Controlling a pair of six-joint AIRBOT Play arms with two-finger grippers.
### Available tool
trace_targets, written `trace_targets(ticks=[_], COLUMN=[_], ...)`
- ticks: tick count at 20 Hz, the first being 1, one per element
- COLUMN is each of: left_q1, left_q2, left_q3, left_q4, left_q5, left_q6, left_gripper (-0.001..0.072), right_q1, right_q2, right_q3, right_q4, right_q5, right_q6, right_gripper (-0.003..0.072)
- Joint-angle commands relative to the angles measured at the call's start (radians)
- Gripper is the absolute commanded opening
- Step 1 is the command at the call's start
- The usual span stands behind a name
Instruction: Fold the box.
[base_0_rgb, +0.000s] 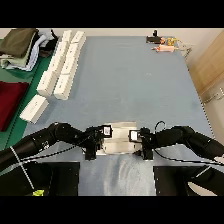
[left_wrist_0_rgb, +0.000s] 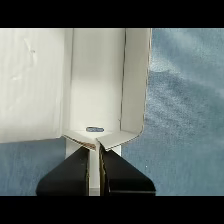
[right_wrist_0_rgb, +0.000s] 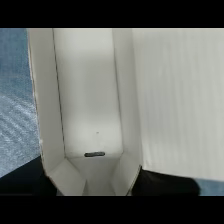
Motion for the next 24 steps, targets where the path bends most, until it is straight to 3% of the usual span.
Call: trace_targets(ticks=[1, 6, 12, 13, 14, 15, 24], left_q1=[0.000, 0.000, 0.000, 0.000, 0.000, 0.000, 0.000], left_q2=[0.000, -0.001, -0.001, -0.001, -0.001, -0.001, -0.001], left_q3=[0.000, 0.000, 0.000, 0.000, 0.000, 0.000, 0.000], left_q4=[-0.043, -0.159, -0.164, -0.164, -0.165, -0.172, -0.186], left_q5=[-0.004, 0.055, 0.066, 0.066, 0.066, 0.066, 0.047], left_q6=[0.002, 0.092, 0.097, 0.097, 0.096, 0.096, 0.095], left_gripper=[0.0101, 0.0101, 0.0108, 0.0187, 0.0445, 0.0578, 0.0595], right_q1=[0.000, 0.000, 0.000, 0.000, 0.000, 0.000, 0.000], right_q2=[0.000, 0.000, 0.000, 0.000, 0.000, 0.000, 0.000], right_q3=[0.001, 0.001, 0.001, 0.001, 0.001, 0.001, 0.001], right_q4=[0.000, 0.000, 0.000, 0.000, 0.000, 0.000, 0.000], right_q5=[0.000, 0.000, 0.000, 0.000, 0.000, 0.000, 0.000], right_q6=[0.000, 0.000, 0.000, 0.000, 0.000, 0.000, 0.000], right_gripper=[0.0513, 0.0512, 0.0512, 0.0513, 0.0513, 0.0513, 0.0513])
